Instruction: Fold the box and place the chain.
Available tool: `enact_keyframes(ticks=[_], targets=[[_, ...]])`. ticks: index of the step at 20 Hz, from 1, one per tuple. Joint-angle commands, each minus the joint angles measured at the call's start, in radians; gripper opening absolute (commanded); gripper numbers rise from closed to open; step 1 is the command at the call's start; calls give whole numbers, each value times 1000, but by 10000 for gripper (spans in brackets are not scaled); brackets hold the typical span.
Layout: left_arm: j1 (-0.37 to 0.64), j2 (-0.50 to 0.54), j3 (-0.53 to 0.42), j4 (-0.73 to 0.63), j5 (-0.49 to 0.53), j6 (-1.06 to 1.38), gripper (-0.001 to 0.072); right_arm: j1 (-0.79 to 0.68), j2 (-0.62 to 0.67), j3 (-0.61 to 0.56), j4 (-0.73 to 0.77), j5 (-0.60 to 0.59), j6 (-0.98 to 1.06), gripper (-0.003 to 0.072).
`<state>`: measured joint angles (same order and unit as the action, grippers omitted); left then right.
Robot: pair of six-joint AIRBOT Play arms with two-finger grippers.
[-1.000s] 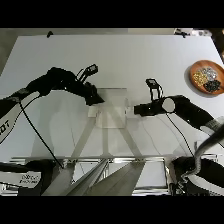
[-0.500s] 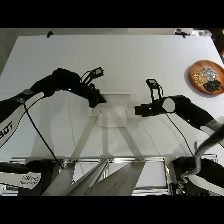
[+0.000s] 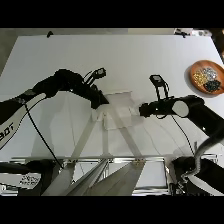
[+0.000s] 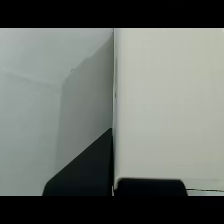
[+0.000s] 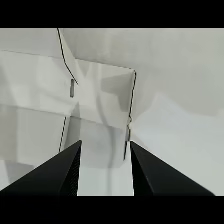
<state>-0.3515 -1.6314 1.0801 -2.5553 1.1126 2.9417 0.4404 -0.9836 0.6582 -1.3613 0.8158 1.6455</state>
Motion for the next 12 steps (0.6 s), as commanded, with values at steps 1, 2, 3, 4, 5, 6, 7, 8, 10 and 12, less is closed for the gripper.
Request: enact_keyframes(ticks=[1, 2, 3, 4, 5, 6, 7, 8, 10, 12], targets=[[-15, 3, 0, 19, 15, 16, 3, 0, 128, 0, -107, 69, 16, 349], [-35, 3, 0, 64, 7, 16, 3, 0, 164, 0, -134, 72, 36, 349], [-60, 4, 0, 110, -12, 16, 3, 0, 197, 0, -151, 74, 48, 349], [-84, 6, 0, 142, -39, 16, 3, 0, 221, 0, -164, 76, 58, 349], [-112, 13, 0, 166, -77, 16, 3, 0, 239, 0, -172, 85, 60, 349], [-137, 21, 0, 185, -124, 16, 3, 0, 248, 0, -176, 92, 60, 349], [-160, 29, 0, 197, -177, 16, 3, 0, 252, 0, -176, 97, 60, 348], [-175, 38, 0, 196, -222, 16, 3, 0, 252, 0, -176, 99, 60, 348], [-192, 55, 0, 203, -291, 16, 2, 0, 252, 0, -177, 99, 67, 348], [-197, 69, 0, 281, -330, 16, 3, 0, 252, 0, -177, 97, 75, 349]])
